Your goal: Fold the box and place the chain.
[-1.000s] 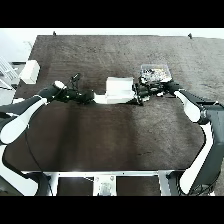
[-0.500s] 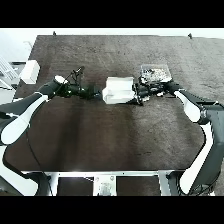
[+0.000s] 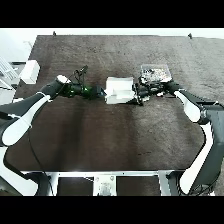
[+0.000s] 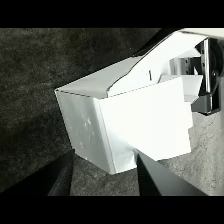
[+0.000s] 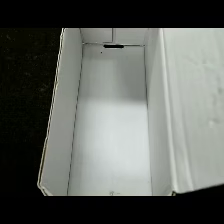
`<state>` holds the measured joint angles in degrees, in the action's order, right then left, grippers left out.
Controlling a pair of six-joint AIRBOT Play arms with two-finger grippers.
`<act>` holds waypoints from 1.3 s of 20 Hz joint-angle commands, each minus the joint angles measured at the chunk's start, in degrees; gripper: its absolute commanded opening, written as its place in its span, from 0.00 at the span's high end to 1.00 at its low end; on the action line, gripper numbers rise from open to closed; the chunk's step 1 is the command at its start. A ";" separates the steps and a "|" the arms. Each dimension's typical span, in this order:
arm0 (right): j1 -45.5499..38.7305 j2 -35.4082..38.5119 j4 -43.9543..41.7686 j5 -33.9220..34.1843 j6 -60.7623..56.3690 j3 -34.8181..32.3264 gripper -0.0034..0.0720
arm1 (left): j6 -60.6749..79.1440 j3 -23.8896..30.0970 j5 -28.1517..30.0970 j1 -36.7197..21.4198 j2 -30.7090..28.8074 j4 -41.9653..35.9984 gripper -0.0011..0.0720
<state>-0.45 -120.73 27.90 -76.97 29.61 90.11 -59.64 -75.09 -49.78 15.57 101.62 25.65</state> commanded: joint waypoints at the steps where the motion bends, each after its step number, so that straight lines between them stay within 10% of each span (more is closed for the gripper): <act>1: 0.02 -0.02 -0.02 -0.02 0.00 0.00 0.18 | 0.04 -0.17 0.50 0.37 -0.04 -0.85 0.38; 26: 0.02 -0.02 -0.02 -0.02 0.00 0.00 0.18 | -24.59 -4.24 9.66 7.43 -0.07 13.40 0.38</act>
